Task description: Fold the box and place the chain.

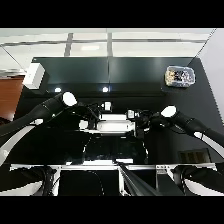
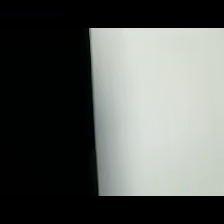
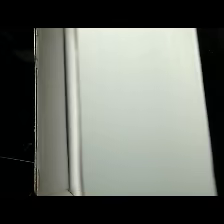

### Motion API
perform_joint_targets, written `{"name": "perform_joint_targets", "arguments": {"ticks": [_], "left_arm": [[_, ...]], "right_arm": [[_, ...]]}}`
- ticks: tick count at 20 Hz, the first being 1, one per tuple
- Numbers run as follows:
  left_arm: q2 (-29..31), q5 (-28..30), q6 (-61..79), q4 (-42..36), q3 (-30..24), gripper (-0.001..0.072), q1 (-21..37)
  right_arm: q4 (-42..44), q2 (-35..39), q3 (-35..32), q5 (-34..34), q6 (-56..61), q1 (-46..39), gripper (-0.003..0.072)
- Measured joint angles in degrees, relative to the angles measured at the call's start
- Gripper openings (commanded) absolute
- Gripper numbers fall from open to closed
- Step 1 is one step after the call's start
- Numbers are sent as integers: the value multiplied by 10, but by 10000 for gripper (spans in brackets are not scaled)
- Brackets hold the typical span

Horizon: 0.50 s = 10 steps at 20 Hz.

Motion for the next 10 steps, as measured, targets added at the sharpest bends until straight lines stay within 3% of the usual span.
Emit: {"name": "perform_joint_targets", "arguments": {"ticks": [10], "left_arm": [[0, 2, 0, 0, 0, 28, 0]], "right_arm": [[-28, -7, 1, -21, 40, 12, 702]]}}
